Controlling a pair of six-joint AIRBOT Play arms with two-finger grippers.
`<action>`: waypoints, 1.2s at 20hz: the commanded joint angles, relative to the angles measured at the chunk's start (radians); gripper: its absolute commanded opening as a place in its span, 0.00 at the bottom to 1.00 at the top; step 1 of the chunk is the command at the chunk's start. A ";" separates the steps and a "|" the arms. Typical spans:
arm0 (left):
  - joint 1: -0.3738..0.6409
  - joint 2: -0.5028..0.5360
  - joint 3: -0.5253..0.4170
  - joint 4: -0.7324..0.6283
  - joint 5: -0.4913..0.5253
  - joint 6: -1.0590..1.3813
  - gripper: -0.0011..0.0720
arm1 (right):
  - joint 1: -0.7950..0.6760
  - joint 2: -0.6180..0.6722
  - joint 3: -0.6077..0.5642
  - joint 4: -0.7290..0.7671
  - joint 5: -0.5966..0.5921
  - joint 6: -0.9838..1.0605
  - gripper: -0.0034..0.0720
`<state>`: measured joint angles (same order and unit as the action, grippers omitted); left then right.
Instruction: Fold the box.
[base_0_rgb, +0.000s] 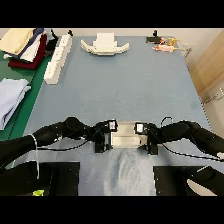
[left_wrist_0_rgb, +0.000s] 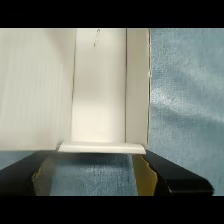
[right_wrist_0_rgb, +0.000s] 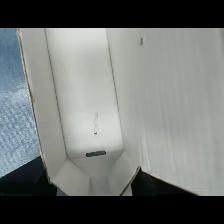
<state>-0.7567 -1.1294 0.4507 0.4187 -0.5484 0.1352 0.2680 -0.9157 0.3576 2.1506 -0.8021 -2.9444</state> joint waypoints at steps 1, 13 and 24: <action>-0.010 -0.031 0.011 -0.022 -0.011 0.015 0.97 | 0.000 0.001 0.000 0.000 0.000 0.000 0.71; -0.073 -0.035 0.011 -0.013 0.044 0.033 0.97 | 0.000 0.001 0.000 0.000 0.000 0.000 0.71; -0.073 -0.035 0.011 -0.010 0.042 0.023 0.72 | 0.000 0.001 0.001 0.000 0.000 0.000 0.71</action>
<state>-0.8291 -1.1641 0.4614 0.4076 -0.5056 0.1623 0.2680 -0.9157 0.3576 2.1506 -0.8024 -2.9459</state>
